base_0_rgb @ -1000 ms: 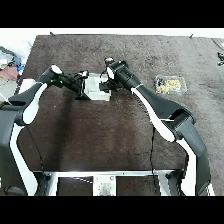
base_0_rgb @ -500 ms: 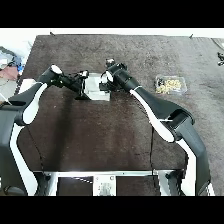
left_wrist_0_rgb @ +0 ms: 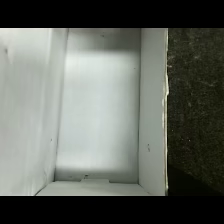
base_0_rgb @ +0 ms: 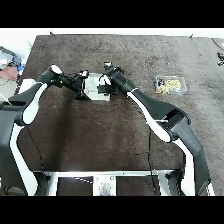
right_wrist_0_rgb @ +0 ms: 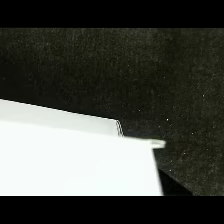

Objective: Fold the box and place the chain.

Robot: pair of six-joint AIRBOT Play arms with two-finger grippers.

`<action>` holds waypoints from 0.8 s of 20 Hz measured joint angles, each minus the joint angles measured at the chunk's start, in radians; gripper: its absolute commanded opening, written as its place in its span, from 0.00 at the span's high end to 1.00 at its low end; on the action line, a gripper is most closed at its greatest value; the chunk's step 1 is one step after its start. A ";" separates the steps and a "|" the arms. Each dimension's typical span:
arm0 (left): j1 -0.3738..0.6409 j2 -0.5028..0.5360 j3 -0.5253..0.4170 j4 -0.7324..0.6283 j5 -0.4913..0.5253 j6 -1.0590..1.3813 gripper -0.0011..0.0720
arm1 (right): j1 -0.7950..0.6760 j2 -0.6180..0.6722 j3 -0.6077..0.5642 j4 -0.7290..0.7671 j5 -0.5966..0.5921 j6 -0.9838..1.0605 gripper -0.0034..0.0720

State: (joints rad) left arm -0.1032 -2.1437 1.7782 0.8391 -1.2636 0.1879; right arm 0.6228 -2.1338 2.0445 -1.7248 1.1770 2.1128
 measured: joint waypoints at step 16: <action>0.000 0.000 0.000 -0.001 -0.002 0.002 0.35 | 0.003 0.000 0.000 -0.001 -0.013 0.071 0.58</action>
State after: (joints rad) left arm -0.1028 -2.1437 1.7782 0.8383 -1.2652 0.1898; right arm 0.6254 -2.1334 2.0441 -1.7260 1.1645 2.1841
